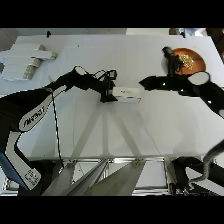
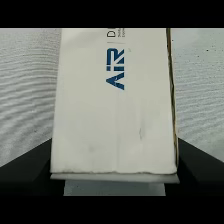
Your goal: Fold the box and place the chain.
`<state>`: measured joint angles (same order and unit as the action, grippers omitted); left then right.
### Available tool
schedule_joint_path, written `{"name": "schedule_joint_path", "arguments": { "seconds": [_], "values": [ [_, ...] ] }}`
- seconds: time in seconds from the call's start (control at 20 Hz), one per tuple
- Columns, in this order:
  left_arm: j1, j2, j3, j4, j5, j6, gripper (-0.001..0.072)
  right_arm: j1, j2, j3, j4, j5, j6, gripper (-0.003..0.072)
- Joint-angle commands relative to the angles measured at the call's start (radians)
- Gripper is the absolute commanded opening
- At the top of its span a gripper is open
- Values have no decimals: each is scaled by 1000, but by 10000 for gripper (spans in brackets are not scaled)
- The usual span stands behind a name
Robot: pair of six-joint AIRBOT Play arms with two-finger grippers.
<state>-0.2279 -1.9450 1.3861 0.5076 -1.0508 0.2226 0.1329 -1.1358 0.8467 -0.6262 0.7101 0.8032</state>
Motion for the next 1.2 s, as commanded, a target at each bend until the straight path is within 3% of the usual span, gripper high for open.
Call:
{"name": "schedule_joint_path", "arguments": {
  "seconds": [0.0,0.15,0.4,1.15],
  "values": [
    [0,0,0,2,0,2,376,-29,167,1,-132,-94,21,13],
    [0,0,0,2,0,2,376,-141,267,1,-318,-81,187,13],
    [0,0,0,2,0,2,376,-330,311,1,-653,83,434,13],
    [0,0,0,2,0,1,376,-336,311,1,-676,110,438,14]
  ]
}}
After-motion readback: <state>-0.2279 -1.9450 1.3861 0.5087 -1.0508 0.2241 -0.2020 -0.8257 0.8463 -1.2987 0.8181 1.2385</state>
